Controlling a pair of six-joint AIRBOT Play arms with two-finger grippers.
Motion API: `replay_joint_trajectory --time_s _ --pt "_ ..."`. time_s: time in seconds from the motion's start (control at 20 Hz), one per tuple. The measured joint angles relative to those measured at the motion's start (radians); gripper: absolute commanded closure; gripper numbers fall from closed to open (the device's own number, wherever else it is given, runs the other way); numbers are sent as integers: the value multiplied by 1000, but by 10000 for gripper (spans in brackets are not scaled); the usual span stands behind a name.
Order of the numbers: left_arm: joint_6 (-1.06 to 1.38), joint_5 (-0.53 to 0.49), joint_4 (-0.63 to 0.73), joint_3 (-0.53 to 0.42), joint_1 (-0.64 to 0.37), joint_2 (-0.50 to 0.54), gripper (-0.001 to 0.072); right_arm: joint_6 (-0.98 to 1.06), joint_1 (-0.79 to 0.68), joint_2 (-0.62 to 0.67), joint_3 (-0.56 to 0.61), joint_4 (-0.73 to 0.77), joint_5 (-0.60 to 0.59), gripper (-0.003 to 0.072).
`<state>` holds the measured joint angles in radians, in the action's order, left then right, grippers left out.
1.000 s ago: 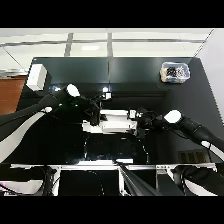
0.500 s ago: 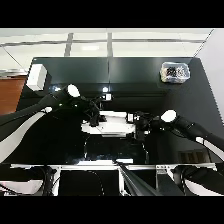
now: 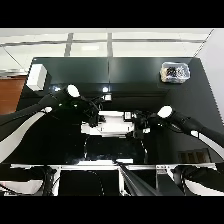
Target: Fold the box and place the chain.
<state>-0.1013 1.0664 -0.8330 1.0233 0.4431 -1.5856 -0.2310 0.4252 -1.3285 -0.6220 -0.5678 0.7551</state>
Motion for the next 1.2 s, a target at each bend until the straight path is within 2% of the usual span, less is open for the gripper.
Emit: replay_joint_trajectory --time_s 0.85,0.9,0.95,1.05,1.1,1.15,1.2 --pt "0 -3 3 0 1 -1 683 2 -28 -3 -3 -27 30 32" --pt "0 -3 4 0 1 -1 683 4 -26 -3 -2 -30 27 161" --pt "1 -2 4 0 1 -1 683 8 -23 -3 -2 -31 23 198" --pt "1 0 3 1 0 -1 676 13 -21 -4 -2 -35 22 198" --pt "1 0 3 2 -1 1 612 15 -21 -4 -2 -35 20 199" --pt "0 0 -2 2 -2 3 434 16 -19 -4 -2 -36 15 199" --pt "-1 0 -11 2 -5 8 216 14 -18 -4 -2 -38 14 199"
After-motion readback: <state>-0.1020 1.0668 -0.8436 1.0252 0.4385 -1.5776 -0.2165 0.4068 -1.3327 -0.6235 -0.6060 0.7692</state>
